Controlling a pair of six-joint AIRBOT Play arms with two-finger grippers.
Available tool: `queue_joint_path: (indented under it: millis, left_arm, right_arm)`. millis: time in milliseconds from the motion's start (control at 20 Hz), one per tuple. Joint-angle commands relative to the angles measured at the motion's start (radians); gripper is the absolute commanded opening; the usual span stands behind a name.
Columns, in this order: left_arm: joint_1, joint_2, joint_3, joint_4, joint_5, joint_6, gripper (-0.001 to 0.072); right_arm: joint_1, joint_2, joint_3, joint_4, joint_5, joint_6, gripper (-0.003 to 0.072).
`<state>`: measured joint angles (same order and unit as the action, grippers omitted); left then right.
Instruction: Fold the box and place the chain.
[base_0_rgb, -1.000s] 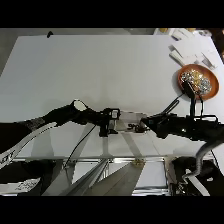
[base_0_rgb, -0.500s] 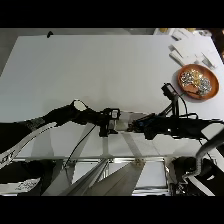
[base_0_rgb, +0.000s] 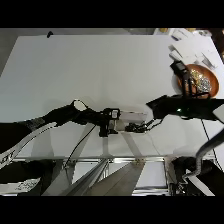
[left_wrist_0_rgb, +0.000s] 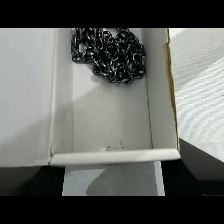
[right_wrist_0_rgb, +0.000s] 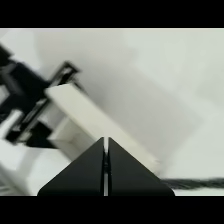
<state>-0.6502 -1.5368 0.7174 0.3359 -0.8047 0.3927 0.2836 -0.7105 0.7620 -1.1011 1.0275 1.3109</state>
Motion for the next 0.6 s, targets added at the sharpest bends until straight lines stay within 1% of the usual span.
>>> queue_joint_path:
  millis: [0,100,200,250,300,350,400,450,550]
  left_arm:
    - [0.0,0.001,0.0,0.0,0.0,0.0,0.0271]
    - [0.0,0.001,0.0,0.0,0.0,0.0,0.0271]
    - [0.0,0.001,0.0,0.0,0.0,0.0,0.0271]
    - [0.0,0.001,0.0,0.0,0.0,0.0,0.0271]
    - [0.0,0.001,0.0,0.0,0.0,0.0,0.0271]
    - [0.0,0.001,0.0,0.0,0.0,0.0,0.0271]
    - [0.0,0.001,0.0,0.0,0.0,0.0,0.0271]
    - [0.0,0.001,0.0,0.0,0.0,0.0,0.0271]
    - [0.0,0.001,0.0,0.0,0.0,0.0,0.0271]
  right_arm:
    - [-0.124,-0.013,0.057,-0.222,0.162,-0.226,0.0013]
    - [-0.159,-0.028,0.013,-0.231,0.216,-0.518,0.0014]
    - [-0.169,-0.045,-0.075,-0.218,0.248,-0.878,0.0064]
    - [-0.168,-0.05,-0.126,-0.184,0.225,-0.997,0.008]
    - [-0.169,-0.056,-0.181,-0.139,0.179,-1.09,0.0179]
    - [-0.168,-0.056,-0.238,-0.084,0.106,-1.161,0.0229]
    - [-0.168,-0.056,-0.286,-0.023,0.033,-1.21,0.0229]
    - [-0.169,-0.056,-0.321,0.033,-0.014,-1.263,0.0228]
    - [-0.168,-0.056,-0.366,0.124,-0.055,-1.396,0.0223]
